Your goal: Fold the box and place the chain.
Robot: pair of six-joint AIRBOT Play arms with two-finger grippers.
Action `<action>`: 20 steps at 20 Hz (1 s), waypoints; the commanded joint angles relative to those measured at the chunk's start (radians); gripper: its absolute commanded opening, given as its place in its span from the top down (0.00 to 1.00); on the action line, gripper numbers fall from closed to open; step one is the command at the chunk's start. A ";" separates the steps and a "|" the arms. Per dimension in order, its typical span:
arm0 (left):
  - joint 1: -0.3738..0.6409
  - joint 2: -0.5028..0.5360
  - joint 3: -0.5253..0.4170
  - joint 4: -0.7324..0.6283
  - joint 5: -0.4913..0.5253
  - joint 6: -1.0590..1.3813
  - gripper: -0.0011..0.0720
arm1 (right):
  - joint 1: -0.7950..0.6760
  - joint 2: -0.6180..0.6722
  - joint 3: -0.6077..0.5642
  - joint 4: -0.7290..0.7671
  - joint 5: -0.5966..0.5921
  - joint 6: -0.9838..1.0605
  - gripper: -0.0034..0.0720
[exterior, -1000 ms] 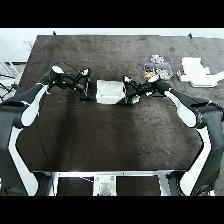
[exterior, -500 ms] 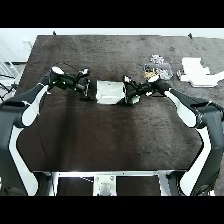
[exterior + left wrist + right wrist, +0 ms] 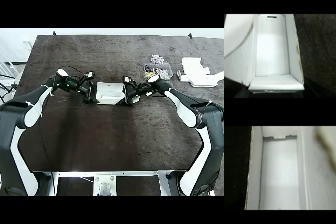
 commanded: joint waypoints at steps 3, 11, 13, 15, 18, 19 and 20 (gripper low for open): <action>-0.002 -0.001 -0.048 -0.058 0.026 0.069 0.00 | 0.000 0.000 0.000 0.002 -0.002 0.002 0.26; -0.021 0.000 -0.069 -0.060 0.081 0.064 0.00 | 0.000 0.000 0.000 0.002 -0.002 0.002 0.26; -0.021 0.000 -0.069 -0.060 0.081 0.064 0.00 | 0.000 0.000 0.000 0.002 -0.002 0.001 0.26; -0.021 -0.001 -0.070 -0.060 0.083 0.061 0.00 | 0.000 0.000 0.000 0.002 -0.002 0.001 0.26; -0.021 -0.001 -0.077 -0.060 0.094 0.061 0.00 | 0.000 0.000 0.000 0.002 -0.002 0.001 0.26; -0.021 -0.001 -0.079 -0.063 0.098 0.061 0.00 | 0.000 0.000 0.000 0.002 -0.002 0.001 0.26; -0.021 -0.001 -0.082 -0.064 0.098 0.061 0.00 | 0.000 0.000 0.000 0.002 -0.002 0.002 0.26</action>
